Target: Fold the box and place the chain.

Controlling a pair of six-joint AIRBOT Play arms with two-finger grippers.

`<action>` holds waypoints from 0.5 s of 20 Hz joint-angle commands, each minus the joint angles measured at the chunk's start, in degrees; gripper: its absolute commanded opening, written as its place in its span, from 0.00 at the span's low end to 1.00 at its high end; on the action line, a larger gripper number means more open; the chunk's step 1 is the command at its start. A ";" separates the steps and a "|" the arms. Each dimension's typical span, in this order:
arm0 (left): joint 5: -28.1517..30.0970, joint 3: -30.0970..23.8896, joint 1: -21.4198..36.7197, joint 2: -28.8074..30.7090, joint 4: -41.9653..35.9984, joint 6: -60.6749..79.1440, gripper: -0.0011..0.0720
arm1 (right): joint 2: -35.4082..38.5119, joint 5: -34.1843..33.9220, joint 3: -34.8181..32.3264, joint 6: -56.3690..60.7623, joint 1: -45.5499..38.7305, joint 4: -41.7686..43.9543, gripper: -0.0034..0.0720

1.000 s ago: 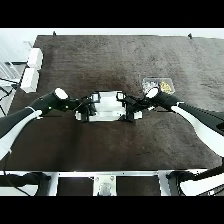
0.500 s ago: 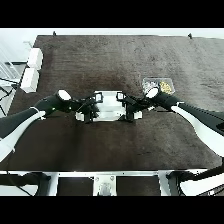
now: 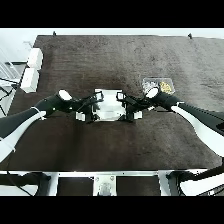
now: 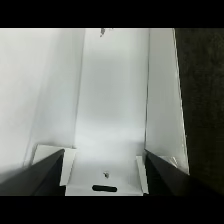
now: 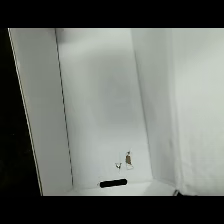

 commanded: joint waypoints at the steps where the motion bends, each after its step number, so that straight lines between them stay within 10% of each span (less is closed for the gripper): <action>1: -0.09 0.04 1.38 0.39 2.03 -5.09 0.82 | -0.04 0.02 -0.02 -0.04 0.02 0.00 0.83; 5: -2.64 -0.02 6.29 3.63 2.40 -13.57 0.81 | -0.04 0.02 -0.02 -0.04 0.02 0.00 0.83; 7: -2.51 -0.02 7.32 6.64 2.36 -15.82 0.37 | -0.04 0.02 -0.02 -0.04 0.02 0.00 0.83; 10: -2.10 -0.02 7.34 10.84 3.43 -21.84 0.18 | -0.04 0.02 -0.02 -0.04 0.02 0.00 0.83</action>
